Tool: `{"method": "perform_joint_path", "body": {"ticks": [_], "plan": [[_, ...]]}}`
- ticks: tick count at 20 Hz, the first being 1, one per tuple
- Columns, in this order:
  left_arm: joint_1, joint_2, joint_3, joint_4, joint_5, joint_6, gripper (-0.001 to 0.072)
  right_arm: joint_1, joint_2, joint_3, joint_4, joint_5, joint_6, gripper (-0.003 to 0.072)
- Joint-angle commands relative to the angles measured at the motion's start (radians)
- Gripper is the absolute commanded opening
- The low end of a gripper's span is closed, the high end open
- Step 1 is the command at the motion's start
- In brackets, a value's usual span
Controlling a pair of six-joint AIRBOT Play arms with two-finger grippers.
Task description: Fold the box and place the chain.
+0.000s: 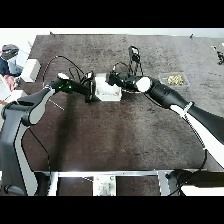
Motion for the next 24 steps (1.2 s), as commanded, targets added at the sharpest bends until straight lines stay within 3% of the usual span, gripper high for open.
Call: {"method": "perform_joint_path", "body": {"ticks": [1,6,10,14,24], "plan": [[0.0,0.0,0.0,0.0,0.0,0.0,0.0418,-0.078,0.019,-0.005,-0.106,0.122,0.002,0.03],[0.0,0.0,0.0,0.0,0.0,0.0,0.0418,-0.323,0.203,-0.245,-0.135,0.106,0.045,0.0302],[0.0,0.0,0.0,0.0,0.0,0.0,0.0417,-0.521,0.182,-0.387,-0.13,0.05,0.084,0.0302],[0.0,0.0,0.0,0.0,0.0,0.0,0.0418,-0.583,0.069,-0.378,-0.1,-0.081,0.111,0.0303],[0.0,0.0,0.0,0.0,0.0,0.0,0.0418,-0.557,-0.143,-0.168,-0.017,-0.08,0.109,0.0299]]}}
